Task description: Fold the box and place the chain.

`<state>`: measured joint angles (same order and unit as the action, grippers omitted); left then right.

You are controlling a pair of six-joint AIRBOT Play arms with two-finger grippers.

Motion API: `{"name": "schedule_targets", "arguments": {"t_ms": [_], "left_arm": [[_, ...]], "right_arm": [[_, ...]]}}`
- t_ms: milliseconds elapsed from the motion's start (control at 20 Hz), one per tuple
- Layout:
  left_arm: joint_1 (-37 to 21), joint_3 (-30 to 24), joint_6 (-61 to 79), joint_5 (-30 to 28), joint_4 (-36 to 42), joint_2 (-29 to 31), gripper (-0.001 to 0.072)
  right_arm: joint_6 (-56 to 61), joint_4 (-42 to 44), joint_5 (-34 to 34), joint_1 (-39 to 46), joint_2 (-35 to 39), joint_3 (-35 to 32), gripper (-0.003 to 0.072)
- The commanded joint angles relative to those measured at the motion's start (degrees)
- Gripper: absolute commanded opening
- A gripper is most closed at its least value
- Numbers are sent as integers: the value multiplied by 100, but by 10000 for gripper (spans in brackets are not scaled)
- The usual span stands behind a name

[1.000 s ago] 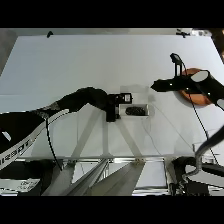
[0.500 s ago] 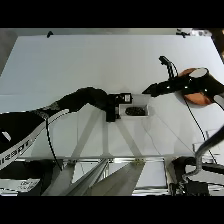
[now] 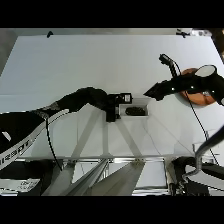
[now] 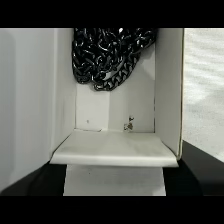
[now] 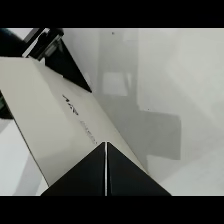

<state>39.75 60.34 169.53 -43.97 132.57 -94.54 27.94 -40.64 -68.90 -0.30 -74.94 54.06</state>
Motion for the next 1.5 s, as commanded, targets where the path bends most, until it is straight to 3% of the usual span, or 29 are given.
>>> {"name": "schedule_targets", "arguments": {"t_ms": [0,200,300,350,750,1000,1250,1450], "left_arm": [[-2,2,0,2,-2,4,396],[-2,2,0,2,0,4,396],[-2,2,0,2,0,4,396],[-2,4,0,2,0,4,396],[-2,2,0,2,0,4,396],[-2,2,0,2,0,4,396],[-2,2,0,2,0,4,396],[-2,2,0,2,0,4,396]], "right_arm": [[-234,-601,-35,-229,269,4,10],[-299,-1228,107,-745,374,4,112],[-295,-1589,170,-1043,374,4,288],[-293,-1661,216,-1180,376,4,298],[-94,-2542,116,-2057,994,7,298],[74,-2942,275,-2592,988,4,297],[490,-3176,273,-2625,588,-2,296],[632,-3254,688,-2623,505,-2,294]]}}
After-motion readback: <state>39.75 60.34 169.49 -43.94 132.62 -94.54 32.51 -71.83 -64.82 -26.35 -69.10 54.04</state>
